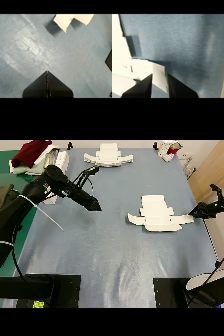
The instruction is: Fold the box.
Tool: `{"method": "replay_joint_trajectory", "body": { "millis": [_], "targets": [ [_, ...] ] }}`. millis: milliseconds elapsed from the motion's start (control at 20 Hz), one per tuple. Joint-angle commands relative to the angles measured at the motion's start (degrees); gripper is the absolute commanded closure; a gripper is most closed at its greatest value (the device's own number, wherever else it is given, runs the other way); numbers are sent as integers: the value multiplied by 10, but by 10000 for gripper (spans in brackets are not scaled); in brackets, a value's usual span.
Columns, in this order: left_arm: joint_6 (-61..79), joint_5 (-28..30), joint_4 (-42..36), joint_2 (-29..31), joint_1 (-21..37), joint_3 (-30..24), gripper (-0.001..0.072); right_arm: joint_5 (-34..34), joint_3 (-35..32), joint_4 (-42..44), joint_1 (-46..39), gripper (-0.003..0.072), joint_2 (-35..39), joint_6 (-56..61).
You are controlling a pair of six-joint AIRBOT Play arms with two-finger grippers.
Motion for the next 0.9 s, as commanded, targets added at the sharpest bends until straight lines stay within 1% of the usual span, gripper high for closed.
{"method": "replay_joint_trajectory", "body": {
  "millis": [0, 250, 450, 500, 750, 850],
  "targets": [
    [0, 0, -10, 0, 0, 0, 696, -20, 1, 33, 2, 381, -8, -22],
    [0, 0, -10, 0, 0, 0, 696, -71, 1, 34, 1, 381, -13, -17],
    [0, -1, -10, 0, 0, 0, 696, -84, -5, 43, 4, 392, -13, -5],
    [0, -1, -10, 0, 0, 0, 696, -85, -11, 42, 7, 405, -13, -5],
    [0, -1, -10, 0, 0, 0, 696, -66, -26, 41, 31, 405, -24, -4],
    [0, -2, -10, 0, 0, 0, 696, -66, -27, 44, 36, 406, -31, 14]
  ]
}}
